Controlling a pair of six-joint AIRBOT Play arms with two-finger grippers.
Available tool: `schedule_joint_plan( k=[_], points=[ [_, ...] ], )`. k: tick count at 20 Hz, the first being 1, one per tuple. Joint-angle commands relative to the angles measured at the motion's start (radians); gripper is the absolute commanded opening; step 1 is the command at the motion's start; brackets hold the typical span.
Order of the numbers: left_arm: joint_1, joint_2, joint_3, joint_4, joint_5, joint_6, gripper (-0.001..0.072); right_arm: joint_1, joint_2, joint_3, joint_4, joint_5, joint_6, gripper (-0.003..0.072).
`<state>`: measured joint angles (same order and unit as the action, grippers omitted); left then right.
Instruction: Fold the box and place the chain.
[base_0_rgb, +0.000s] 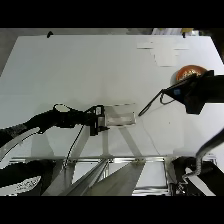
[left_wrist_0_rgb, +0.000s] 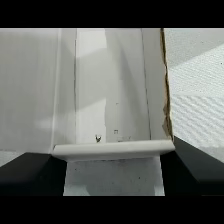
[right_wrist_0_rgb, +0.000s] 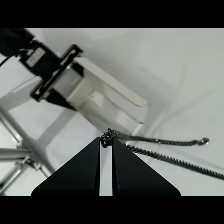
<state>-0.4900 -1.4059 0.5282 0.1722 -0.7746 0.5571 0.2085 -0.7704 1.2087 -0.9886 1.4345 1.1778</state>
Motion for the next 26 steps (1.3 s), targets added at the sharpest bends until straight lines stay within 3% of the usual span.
schedule_joint_plan(
  k=[1, 7, 10, 14, 19, 26],
  points=[
    [0.0, 0.0, 0.001, 0.0, 0.0, 0.0, 0.0068, 0.129, 0.001, -0.01, 0.002, -0.074, 0.003, 0.0019],
    [0.0, 0.0, 0.001, 0.0, 0.0, 0.0, 0.0068, 0.315, -0.08, -0.045, -0.008, -0.194, 0.002, 0.0019],
    [0.0, 0.0, 0.001, 0.0, 0.0, 0.0, 0.0068, 0.367, -0.154, -0.073, -0.097, -0.196, 0.002, 0.0019],
    [0.0, 0.0, 0.001, 0.0, 0.0, 0.0, 0.0068, 0.363, -0.209, -0.163, -0.125, -0.26, 0.0, 0.002],
    [0.0, 0.0, 0.001, 0.0, 0.0, 0.0, 0.0068, 0.366, -0.298, -0.307, 0.015, -0.405, -0.098, 0.002],
    [0.0, 0.0, 0.001, 0.0, 0.0, 0.0, 0.0068, 0.366, -0.393, -0.367, 0.024, -0.456, -0.114, 0.002]
  ],
)
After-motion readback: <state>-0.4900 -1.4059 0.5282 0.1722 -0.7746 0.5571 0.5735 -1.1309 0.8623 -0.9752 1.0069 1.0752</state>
